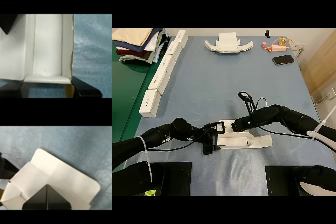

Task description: Fold the box.

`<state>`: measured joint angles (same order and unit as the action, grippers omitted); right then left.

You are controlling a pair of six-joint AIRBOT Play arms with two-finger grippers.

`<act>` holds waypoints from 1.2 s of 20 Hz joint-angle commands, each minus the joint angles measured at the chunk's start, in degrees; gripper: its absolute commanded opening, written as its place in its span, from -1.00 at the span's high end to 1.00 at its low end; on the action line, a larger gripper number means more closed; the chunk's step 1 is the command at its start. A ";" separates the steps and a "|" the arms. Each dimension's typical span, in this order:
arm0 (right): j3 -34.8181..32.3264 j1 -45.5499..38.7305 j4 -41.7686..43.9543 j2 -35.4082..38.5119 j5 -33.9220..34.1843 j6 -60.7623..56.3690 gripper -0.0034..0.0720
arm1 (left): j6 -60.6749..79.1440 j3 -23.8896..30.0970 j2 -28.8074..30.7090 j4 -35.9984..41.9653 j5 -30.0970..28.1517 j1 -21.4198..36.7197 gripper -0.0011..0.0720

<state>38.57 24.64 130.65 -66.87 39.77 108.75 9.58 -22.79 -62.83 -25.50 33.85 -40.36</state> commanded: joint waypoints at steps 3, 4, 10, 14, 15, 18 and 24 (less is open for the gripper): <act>0.39 -0.09 -5.88 10.47 4.98 0.81 0.89 | -0.04 -0.07 -0.04 0.00 -0.02 0.00 -0.25; 0.37 -0.07 -8.44 13.31 7.56 0.81 0.89 | -0.04 -0.07 -0.04 0.00 -0.02 0.02 -0.25; -2.67 -0.02 -22.01 28.59 24.22 6.21 0.89 | -0.04 -0.07 -0.04 0.00 -0.02 0.00 -0.25; -8.44 -0.02 -30.80 31.65 28.02 12.63 -0.53 | -0.04 -0.07 -0.04 0.00 -0.02 0.02 -0.25; -9.84 -0.02 -30.75 31.26 27.21 15.89 -0.67 | -0.04 -0.07 -0.04 0.00 -0.02 0.02 -0.25; -12.70 -0.02 -29.75 28.65 20.11 25.31 -0.78 | -0.04 -0.07 -0.04 0.00 0.00 0.00 -0.24; -12.81 0.00 -26.88 20.15 9.70 34.56 -0.80 | -0.04 -0.07 -0.04 0.00 0.00 0.00 -0.25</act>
<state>26.17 24.58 101.93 -43.40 54.08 137.36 9.54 -22.81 -62.83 -25.50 33.85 -40.36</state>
